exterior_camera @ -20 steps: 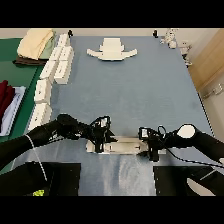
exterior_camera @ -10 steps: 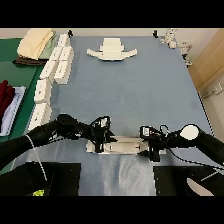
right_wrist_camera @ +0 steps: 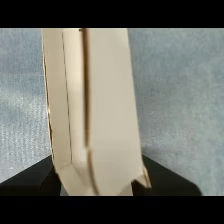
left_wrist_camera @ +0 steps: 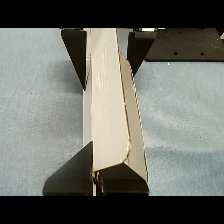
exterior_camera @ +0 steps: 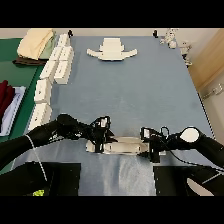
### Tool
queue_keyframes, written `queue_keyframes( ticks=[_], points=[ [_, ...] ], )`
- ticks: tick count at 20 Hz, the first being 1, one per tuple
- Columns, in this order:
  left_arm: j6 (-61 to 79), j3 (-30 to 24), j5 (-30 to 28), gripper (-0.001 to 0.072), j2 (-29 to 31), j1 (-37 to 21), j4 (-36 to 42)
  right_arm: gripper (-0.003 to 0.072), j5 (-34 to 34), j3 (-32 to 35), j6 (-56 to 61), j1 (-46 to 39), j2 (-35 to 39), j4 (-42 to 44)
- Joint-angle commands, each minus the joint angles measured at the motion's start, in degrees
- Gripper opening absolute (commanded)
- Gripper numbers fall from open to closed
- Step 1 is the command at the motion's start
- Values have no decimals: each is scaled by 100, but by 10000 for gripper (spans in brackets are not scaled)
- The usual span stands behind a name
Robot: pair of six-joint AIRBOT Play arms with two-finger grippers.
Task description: Fold the box.
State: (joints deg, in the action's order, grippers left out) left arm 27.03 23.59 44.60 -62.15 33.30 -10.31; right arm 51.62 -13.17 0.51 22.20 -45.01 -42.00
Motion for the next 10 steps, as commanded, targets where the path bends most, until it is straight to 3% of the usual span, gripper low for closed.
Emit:
queue_keyframes(
  ticks=[1, 10],
  points=[
    [2, -2, -2, 14, -2, -7, 0, 569, -61, 22, -326, 7, -225, 103],
    [0, -2, -4, 14, -2, -7, 0, 569, -313, 15, -667, 7, -313, 219]
  ],
)
